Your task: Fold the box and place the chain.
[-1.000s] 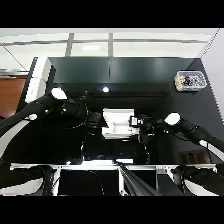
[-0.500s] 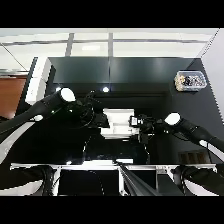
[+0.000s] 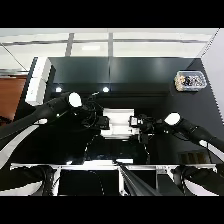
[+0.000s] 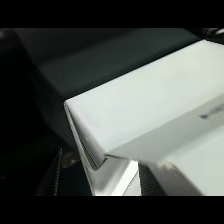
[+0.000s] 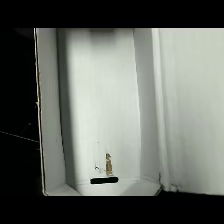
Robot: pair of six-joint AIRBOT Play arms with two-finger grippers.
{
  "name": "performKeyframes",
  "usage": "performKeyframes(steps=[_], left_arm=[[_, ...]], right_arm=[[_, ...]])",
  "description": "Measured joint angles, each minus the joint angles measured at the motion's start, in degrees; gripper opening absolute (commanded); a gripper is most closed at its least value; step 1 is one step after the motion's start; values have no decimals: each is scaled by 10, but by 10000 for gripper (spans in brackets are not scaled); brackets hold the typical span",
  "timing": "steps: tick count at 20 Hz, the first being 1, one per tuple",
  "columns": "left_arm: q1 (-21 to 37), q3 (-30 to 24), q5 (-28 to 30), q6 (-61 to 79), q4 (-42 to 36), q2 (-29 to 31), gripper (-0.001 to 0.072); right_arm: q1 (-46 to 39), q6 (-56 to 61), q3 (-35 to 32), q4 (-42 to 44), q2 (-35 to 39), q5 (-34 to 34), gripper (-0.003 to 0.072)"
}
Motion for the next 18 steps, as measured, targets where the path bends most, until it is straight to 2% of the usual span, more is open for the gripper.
performKeyframes(steps=[9, 18], left_arm=[[-93, 47, 1, -146, 196, -1, 540], [-141, 79, -36, -294, 271, -14, 540]], right_arm=[[0, 0, 0, 0, 0, 0, 179], [0, 0, 0, 0, 0, 0, 179]])
